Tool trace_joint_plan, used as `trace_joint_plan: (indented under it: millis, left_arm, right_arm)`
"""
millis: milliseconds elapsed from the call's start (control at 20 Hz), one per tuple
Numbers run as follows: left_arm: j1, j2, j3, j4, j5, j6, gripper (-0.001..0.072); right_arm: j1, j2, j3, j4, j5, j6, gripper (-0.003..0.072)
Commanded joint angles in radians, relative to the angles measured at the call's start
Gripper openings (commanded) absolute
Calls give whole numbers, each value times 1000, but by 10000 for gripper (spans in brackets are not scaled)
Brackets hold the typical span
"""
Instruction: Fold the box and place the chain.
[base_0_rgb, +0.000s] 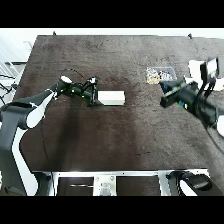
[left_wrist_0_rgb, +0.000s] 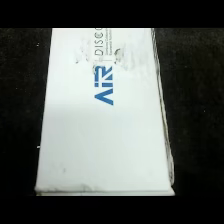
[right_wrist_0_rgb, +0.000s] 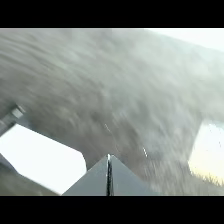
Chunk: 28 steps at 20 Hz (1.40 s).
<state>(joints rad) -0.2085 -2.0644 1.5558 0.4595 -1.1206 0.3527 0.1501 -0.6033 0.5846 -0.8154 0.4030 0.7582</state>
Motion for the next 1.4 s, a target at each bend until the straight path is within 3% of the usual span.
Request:
trace_joint_plan:
  millis: [0, 100, 150, 200, 450, 800, 900, 1100, 1200, 1350]
  left_arm:
    - [0, 0, 0, -12, -5, -5, 417]
    - [-2, 0, 0, -46, 0, -16, 371]
    - [-2, 0, 0, -51, -9, -46, 56]
    - [-1, 6, 1, -48, -9, -52, 19]
    - [-1, 115, 0, -85, 63, -266, 12]
    - [82, 401, 0, -70, 636, -536, 12]
    - [140, 450, 0, -69, 731, -566, 13]
    - [314, 473, 0, -68, 689, -694, 14]
    - [411, 473, -1, -6, 626, -750, 14]
    - [533, 459, -1, 85, 613, -825, 14]
  right_arm:
    - [-35, 105, -217, -4, -118, 28, 14]
    - [-34, 105, -245, -5, -119, 28, 14]
    - [-34, 104, -248, -5, -119, 28, 14]
    - [-34, 105, -248, -5, -122, 28, 14]
    - [-47, 104, -248, -5, -127, 28, 16]
    - [-60, 103, -252, -5, -132, 36, 16]
    - [-60, 103, -252, -5, -132, 51, 16]
    - [-60, 103, -252, -5, -131, 54, 16]
    - [-60, 103, -252, -5, -131, 54, 16]
    - [-60, 100, -253, -5, -131, 54, 16]
